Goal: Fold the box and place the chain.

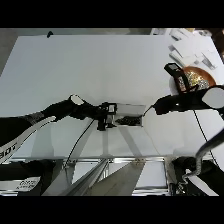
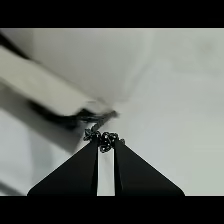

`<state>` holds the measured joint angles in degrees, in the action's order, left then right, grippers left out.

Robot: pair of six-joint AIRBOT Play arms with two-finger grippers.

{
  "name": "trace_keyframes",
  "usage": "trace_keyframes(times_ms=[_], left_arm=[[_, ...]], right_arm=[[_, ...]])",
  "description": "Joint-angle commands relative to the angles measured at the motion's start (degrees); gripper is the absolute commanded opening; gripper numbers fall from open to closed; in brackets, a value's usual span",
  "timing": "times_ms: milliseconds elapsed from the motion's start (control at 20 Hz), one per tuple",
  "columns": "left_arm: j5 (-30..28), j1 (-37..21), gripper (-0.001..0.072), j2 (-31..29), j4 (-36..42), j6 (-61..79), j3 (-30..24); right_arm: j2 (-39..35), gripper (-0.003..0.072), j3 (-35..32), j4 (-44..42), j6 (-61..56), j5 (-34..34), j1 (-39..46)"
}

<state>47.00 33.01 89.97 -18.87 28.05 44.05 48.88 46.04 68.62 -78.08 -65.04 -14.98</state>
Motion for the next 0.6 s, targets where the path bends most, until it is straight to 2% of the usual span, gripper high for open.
trace_keyframes(times_ms=[0,150,300,450,550], left_arm=[[-0.02,-0.07,0.0311,-0.04,0.00,0.02,0.00],[0.00,-0.07,0.0311,-0.04,0.00,0.02,0.00],[0.00,-0.07,0.0311,-0.04,0.00,0.02,0.00],[-0.02,-0.07,0.0311,-0.04,0.02,0.02,0.00],[-0.02,-0.07,0.0311,-0.04,0.00,0.02,0.00]], right_arm=[[-4.04,0.0015,-0.02,-16.06,4.17,-1.77,-0.09],[-4.00,0.0015,-0.02,-19.89,5.31,0.63,-3.13],[-2.99,0.0016,-0.02,-19.45,5.35,8.26,-9.77],[1.29,0.0016,-0.02,-17.79,5.05,16.13,-14.78],[4.85,0.0017,-0.02,-17.40,5.05,16.00,-15.19]])
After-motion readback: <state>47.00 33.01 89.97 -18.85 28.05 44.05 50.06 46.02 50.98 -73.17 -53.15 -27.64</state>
